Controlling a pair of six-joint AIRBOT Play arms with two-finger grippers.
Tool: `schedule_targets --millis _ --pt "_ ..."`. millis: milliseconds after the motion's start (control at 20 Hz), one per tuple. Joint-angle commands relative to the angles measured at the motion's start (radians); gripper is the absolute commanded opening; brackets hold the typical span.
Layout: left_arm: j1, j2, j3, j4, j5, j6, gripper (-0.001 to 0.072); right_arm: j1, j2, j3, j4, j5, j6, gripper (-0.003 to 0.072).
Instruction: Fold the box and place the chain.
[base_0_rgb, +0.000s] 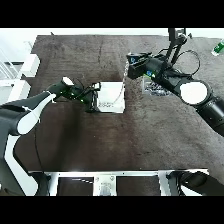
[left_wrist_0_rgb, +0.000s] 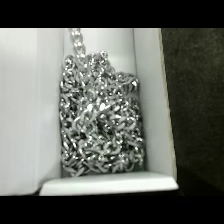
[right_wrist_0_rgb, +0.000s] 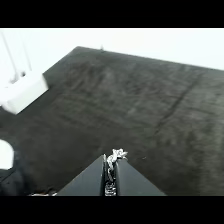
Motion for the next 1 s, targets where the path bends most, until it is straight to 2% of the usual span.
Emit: schedule_targets --millis 0,300,400,750,800,850,900,950 --pt "0.0 0.001 0.0 0.0 0.0 0.0 0.047 0.043 -0.014 -0.002 0.0 0.026 0.006 0.0016" --pt "0.0 0.001 0.0 0.0 0.0 0.0 0.047 0.045 -0.151 -0.026 0.0 0.04 0.025 0.0017" --pt "0.0 0.001 0.0 0.0 0.0 0.0 0.0469 0.045 -0.185 -0.027 -0.003 0.078 0.024 0.0017" --pt "0.0 0.001 0.0 0.0 0.0 0.0 0.047 0.045 -0.186 -0.027 -0.004 0.082 -0.05 0.0019" --pt "0.0 0.001 0.0 0.0 0.0 0.0 0.047 0.045 -0.186 -0.027 -0.004 0.087 -0.05 0.0139" --pt "0.0 0.001 0.0 0.0 0.0 0.0 0.047 0.045 -0.186 -0.027 -0.004 0.091 -0.05 0.0382" --pt "0.0 0.001 0.0 0.0 0.0 0.0 0.047 0.045 -0.186 -0.027 -0.005 0.094 -0.051 0.0412" --pt "0.0 0.001 0.0 0.0 0.0 0.0 0.047 0.044 -0.186 -0.027 -0.01 0.095 -0.055 0.0292"
